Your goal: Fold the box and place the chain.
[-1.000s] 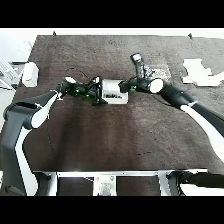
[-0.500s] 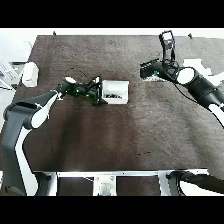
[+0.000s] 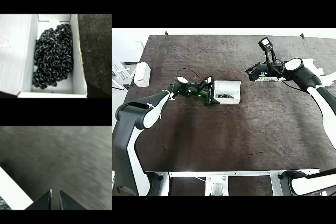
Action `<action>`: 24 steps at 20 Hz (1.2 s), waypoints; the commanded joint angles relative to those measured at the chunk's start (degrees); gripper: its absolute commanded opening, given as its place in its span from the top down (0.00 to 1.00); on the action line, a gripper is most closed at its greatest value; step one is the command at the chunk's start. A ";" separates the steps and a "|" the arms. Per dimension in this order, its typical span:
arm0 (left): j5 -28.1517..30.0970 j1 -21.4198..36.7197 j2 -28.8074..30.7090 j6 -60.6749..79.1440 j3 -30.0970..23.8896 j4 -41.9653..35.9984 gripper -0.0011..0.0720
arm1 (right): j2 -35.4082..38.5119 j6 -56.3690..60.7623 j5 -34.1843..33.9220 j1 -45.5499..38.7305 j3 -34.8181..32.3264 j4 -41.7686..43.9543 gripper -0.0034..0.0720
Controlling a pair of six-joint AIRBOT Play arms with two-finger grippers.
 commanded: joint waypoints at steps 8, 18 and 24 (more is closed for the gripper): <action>0.00 0.04 0.04 0.00 0.02 0.00 0.42 | -12.61 -7.06 20.22 1.01 8.92 8.96 0.78; 0.00 0.04 0.04 0.02 0.02 0.00 0.42 | -12.68 -7.04 29.94 2.43 8.92 8.94 0.70; 0.00 0.04 0.04 0.00 0.02 0.00 0.42 | -12.72 -7.98 28.96 4.31 8.92 6.58 0.62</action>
